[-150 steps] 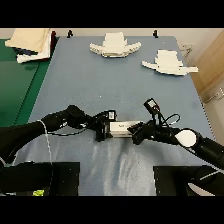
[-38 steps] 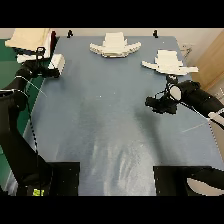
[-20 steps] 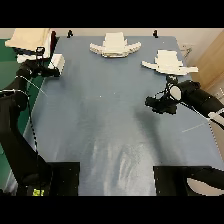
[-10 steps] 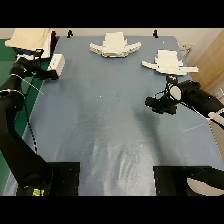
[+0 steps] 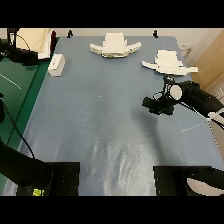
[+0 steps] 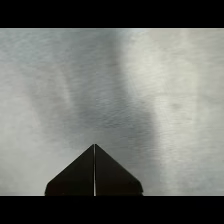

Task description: Fold the box.

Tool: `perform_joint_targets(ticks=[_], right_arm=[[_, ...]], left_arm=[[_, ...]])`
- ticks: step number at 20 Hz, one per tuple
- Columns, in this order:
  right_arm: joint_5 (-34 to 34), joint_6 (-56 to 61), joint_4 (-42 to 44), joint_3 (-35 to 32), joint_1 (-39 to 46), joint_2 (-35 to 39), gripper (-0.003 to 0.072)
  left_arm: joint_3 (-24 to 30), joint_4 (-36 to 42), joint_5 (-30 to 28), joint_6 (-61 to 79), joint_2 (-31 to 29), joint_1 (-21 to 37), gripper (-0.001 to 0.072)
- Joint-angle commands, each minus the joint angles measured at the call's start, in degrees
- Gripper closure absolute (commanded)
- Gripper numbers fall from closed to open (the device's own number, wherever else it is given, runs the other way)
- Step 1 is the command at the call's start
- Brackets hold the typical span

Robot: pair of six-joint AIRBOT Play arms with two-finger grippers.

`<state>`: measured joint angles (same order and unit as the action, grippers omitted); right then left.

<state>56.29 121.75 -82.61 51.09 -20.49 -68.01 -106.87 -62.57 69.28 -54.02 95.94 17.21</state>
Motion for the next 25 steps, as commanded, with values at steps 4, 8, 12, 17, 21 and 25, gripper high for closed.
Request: perform_joint_targets(ticks=[4,8,12,17,21,25], right_arm=[[-4.7,-10.08,5.53,6.08,-3.58,-2.43,0.0683],[-4.79,-13.46,5.81,12.68,-6.69,-6.73,0.0683],[-5.07,-14.05,7.08,14.78,-8.76,-8.17,0.0683],[-2.73,-14.01,8.09,14.78,-9.25,-8.15,0.0682],[-2.73,-14.01,8.09,14.78,-9.25,-8.15,0.0682],[-2.73,-14.01,8.07,14.78,-9.25,-8.15,0.0683]], left_arm=[[12.68,4.26,9.7,-6.29,-13.14,-7.93,0.07],[34.32,4.24,-1.11,-10.16,-23.41,-20.2,0.07],[44.33,4.24,-8.31,-13.42,-26.64,-31.85,0.0695],[45.16,4.52,-8.02,-13.51,-26.53,-37.22,0.0694],[45.16,4.7,-7.8,-13.51,-26.51,-37.9,0.0694],[45.16,4.7,-7.8,-13.51,-26.51,-37.9,0.0693]])
